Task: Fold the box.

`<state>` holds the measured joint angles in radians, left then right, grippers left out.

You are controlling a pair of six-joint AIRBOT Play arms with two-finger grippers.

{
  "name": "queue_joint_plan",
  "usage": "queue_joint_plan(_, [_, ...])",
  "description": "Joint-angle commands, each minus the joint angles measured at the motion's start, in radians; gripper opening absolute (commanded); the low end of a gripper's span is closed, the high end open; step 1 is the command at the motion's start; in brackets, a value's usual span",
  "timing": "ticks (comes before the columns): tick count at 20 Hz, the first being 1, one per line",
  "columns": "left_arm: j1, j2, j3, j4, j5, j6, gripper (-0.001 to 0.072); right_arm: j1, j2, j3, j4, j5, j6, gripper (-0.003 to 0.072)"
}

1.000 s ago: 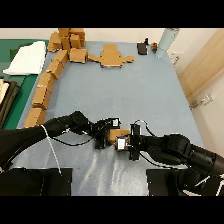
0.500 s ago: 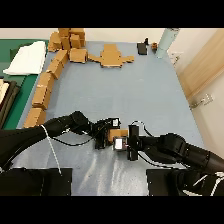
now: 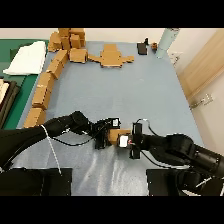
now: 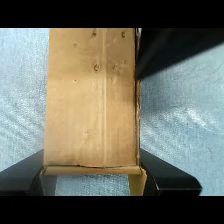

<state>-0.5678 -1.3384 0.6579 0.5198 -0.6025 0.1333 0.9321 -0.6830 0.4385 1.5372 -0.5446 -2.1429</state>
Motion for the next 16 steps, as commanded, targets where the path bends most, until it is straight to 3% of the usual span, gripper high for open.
queue_joint_plan(1, [0.0, -0.001, 0.0, 0.0, 0.0, 0.0, 0.0424, -0.069, 0.088, 0.001, -0.2, -0.095, 0.397, 0.0005])
queue_joint_plan(4, [0.0, -0.001, 0.001, 0.0, 0.0, 0.0, 0.0424, -0.204, 0.096, 0.002, -0.359, -0.274, 0.837, 0.0005])
queue_joint_plan(6, [0.0, -0.001, 0.0, 0.0, 0.0, 0.0, 0.0424, -0.296, 0.068, 0.03, -0.34, -0.368, 0.952, 0.0004])
queue_joint_plan(12, [0.0, -0.001, 0.002, -0.005, 0.019, 0.001, 0.0424, -0.496, -0.238, 0.317, -0.143, -0.758, 0.969, 0.0004])
queue_joint_plan(16, [0.001, 0.016, 0.002, -0.003, 0.035, -0.16, 0.0424, -0.502, -0.361, 0.415, -0.112, -0.746, 0.968, 0.0005])
